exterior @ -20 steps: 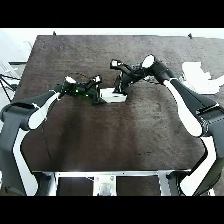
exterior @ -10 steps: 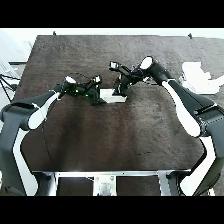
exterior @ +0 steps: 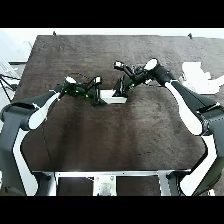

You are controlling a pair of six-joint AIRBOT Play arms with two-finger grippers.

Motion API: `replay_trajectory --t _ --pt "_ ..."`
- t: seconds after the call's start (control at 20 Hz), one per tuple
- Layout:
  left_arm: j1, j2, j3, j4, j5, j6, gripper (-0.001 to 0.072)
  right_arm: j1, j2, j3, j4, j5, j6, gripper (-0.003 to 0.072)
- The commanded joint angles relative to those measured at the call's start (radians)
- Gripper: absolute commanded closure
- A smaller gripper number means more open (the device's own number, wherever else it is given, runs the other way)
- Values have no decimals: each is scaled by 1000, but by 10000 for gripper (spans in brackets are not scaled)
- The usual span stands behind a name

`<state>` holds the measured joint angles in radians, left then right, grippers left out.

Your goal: Fold the box and place the chain.

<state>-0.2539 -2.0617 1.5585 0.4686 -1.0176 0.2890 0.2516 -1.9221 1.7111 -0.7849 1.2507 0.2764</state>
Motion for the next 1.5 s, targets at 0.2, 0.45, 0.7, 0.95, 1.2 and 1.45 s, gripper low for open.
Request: replay_trajectory --t 0.2,0.45,0.7,0.95,1.2,1.45 --pt "0 0 0 -2 7 -1 359 -14 1 -2 17 -1 -27 134" --pt "0 0 0 -2 7 -1 360 -17 2 -1 63 34 -28 134" --pt "0 0 0 -2 7 -1 360 -22 2 -1 101 45 -47 134" --pt "0 0 0 -2 7 -1 360 -63 0 -3 221 51 -79 622" --pt "0 0 0 -2 7 -1 360 -59 -13 -89 220 16 -74 672" --pt "0 0 0 -2 7 -1 360 -43 -39 -162 208 -9 -41 672"
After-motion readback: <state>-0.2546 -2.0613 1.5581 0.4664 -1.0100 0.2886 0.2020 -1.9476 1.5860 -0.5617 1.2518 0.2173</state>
